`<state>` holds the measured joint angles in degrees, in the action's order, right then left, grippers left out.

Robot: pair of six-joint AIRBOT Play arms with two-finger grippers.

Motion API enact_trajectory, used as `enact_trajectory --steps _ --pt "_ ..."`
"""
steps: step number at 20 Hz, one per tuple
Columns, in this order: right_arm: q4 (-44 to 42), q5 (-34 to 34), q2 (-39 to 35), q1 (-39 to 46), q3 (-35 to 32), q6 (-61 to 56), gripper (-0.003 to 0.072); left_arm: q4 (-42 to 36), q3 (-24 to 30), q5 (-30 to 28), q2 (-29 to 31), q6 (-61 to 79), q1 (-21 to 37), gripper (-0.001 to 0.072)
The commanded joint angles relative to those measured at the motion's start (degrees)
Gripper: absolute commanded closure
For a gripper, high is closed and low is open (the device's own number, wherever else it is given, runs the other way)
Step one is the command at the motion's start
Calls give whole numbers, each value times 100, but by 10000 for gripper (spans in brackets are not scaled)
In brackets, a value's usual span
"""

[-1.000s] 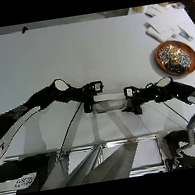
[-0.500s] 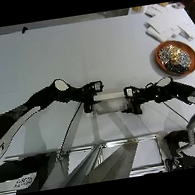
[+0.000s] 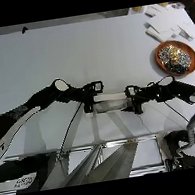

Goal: Fold the box and place the chain.

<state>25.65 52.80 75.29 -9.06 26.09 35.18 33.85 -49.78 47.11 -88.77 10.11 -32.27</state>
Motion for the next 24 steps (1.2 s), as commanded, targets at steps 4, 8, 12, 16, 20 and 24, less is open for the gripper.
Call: enact_trajectory --steps 4,8,12,16,20,24 --pt "81 -120 74 20 -2 138 187 4 0 4 4 -7 4 698" --pt "-133 -260 116 -87 -2 136 231 7 0 4 4 -4 4 698" --pt "-103 -284 179 -87 -2 133 232 4 0 4 4 -4 4 698" --pt "-109 -295 192 -87 -2 133 279 4 0 4 4 -7 4 698" --pt "-107 -297 192 -87 -2 133 330 4 0 4 4 -7 4 698" --pt "-105 -302 190 -87 -2 133 330 4 0 4 4 -7 4 698"
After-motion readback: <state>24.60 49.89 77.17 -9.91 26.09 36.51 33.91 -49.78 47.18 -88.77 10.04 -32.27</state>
